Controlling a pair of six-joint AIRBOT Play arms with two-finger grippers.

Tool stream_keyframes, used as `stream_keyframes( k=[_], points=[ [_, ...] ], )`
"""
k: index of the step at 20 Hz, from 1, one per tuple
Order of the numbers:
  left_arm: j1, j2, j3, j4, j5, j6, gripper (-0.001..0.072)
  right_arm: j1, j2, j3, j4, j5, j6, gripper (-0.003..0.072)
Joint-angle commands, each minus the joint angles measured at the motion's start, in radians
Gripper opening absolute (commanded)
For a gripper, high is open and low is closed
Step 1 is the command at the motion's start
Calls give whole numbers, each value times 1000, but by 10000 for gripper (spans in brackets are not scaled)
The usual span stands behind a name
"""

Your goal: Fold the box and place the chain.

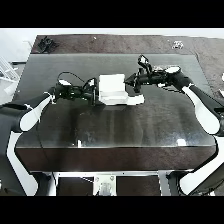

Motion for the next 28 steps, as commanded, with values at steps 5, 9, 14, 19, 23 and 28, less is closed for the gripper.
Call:
stream_keyframes(
  k=[5, 9, 14, 19, 23, 28],
  points=[
    [0, 1, 0, 0, 0, 0, 356, 48, -71, 55, -207, 132, 93, 4],
    [0, 1, 0, 0, 3, 0, 356, 57, -72, 54, -245, 89, 93, 4],
    [0, 1, 0, 0, 3, 0, 355, 52, -55, 67, -205, 87, 93, 3],
    [0, 1, 0, 0, 3, -4, 356, 26, 77, 51, -232, 86, 105, 2],
    [0, 1, 0, 0, 3, -4, 356, -10, 167, -29, -235, 87, 105, 4],
    [0, 1, 0, 0, 3, -4, 356, -15, 173, -125, -331, 87, 100, 626]
  ],
)
